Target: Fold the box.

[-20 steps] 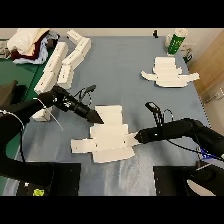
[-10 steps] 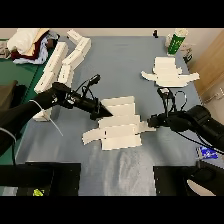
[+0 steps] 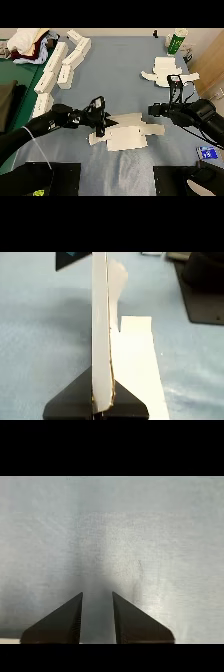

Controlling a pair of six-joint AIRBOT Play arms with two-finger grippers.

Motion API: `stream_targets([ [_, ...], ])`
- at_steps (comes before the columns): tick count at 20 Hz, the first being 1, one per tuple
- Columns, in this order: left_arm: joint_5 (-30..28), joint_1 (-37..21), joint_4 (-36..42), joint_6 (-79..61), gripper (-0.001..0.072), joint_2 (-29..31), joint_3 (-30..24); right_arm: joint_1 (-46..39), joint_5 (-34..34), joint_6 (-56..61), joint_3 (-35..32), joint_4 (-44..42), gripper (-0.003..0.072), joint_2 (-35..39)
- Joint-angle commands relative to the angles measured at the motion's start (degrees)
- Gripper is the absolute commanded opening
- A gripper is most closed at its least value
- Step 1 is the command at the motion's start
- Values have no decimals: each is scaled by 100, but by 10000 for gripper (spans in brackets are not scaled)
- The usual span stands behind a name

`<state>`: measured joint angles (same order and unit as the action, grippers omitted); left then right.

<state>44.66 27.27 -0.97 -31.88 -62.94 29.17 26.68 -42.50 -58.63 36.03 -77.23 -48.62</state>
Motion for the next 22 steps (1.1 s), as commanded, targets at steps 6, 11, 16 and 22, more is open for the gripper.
stream_targets([
  [6, -1880, 1196, 2, 24, 13, 166, -466, 7, 391, 380, 24, -55, 291, 0],
  [11, -1722, 1067, -11, 463, 13, 216, -398, 7, 391, 378, 26, -232, 290, 2],
  [16, 66, 107, -363, 907, 13, 365, -79, 7, 389, 378, 26, -247, 290, 2],
  [22, 457, -83, -1714, 1403, 13, 177, -11, 7, 393, 378, 26, -251, 290, 0],
])
